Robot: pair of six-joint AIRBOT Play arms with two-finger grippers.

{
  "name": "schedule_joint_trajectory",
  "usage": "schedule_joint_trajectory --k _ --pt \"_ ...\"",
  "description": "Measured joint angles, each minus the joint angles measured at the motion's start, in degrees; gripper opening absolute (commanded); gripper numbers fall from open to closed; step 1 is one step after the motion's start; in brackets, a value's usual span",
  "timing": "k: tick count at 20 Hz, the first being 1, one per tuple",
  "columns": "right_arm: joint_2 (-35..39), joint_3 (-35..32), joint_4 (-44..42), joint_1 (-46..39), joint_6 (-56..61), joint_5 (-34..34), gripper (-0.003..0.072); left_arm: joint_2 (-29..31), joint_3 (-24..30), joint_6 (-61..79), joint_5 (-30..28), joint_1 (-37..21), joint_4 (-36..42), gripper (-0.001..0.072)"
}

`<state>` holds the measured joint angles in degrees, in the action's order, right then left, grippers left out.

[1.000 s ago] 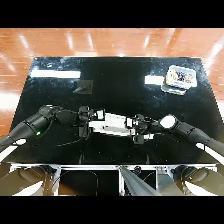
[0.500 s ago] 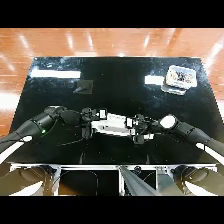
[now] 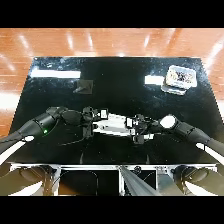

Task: Fold the box and place the chain.

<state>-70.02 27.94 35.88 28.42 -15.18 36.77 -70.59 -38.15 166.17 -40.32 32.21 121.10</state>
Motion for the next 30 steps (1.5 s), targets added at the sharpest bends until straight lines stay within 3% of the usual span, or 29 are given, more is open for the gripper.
schedule_joint_trajectory --k 30 --pt "0.0 0.0 0.0 0.0 0.0 0.0 0.0544 -0.4 0.0 0.3 3.5 5.4 5.5 0.0289"
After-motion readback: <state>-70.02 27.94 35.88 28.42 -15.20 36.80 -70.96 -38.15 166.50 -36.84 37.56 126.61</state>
